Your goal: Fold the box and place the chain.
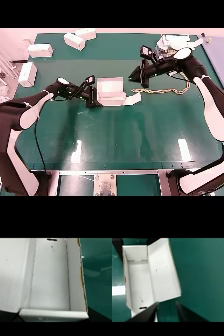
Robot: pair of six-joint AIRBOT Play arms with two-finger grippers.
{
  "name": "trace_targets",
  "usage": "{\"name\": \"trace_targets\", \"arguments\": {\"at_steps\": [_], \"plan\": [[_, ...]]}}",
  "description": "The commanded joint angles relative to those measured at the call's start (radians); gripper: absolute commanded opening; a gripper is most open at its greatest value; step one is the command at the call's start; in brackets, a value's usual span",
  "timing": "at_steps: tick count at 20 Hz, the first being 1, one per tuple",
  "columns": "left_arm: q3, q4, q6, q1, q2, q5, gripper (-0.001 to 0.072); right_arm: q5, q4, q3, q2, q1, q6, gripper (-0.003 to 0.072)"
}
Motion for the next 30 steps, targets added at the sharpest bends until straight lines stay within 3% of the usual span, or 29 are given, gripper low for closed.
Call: {"name": "trace_targets", "arguments": {"at_steps": [1, 4, 7, 17, 19, 21, 22, 26, 30], "plan": [[0.0, 0.0, 0.0, 0.0, -0.001, -0.001, 0.0629, 0.023, -0.047, -0.106, 0.039, -0.023, 0.007, 0.0533], [0.0, 0.0, 0.0, 0.0, -0.001, -0.001, 0.063, 0.006, -0.045, -0.199, 0.038, -0.019, -0.089, 0.0533], [0.0, 0.0, 0.0, 0.0, -0.001, -0.001, 0.063, -0.092, -0.044, -0.258, 0.036, -0.019, -0.146, 0.0533], [0.0, -0.001, 0.0, 0.0, -0.001, 0.0, 0.0629, -0.112, 0.045, -0.264, -0.05, 0.019, -0.204, 0.0533], [0.0, -0.001, 0.0, 0.0, -0.001, 0.0, 0.063, -0.118, 0.045, -0.264, -0.059, 0.035, -0.227, 0.0495], [0.0, -0.001, 0.0, 0.0, -0.001, -0.001, 0.0629, -0.156, 0.045, -0.264, -0.062, 0.052, -0.23, 0.0293], [0.0, -0.001, 0.0, 0.0, -0.001, 0.0, 0.063, -0.166, 0.05, -0.264, -0.062, 0.058, -0.246, 0.0235], [0.0, -0.001, 0.0, 0.0, -0.001, -0.001, 0.0629, -0.168, 0.158, -0.264, -0.062, 0.074, -0.31, 0.0218], [0.0, -0.001, 0.0, 0.0, -0.001, -0.001, 0.0629, -0.182, 0.169, -0.264, -0.071, 0.093, -0.317, 0.0232]]}}
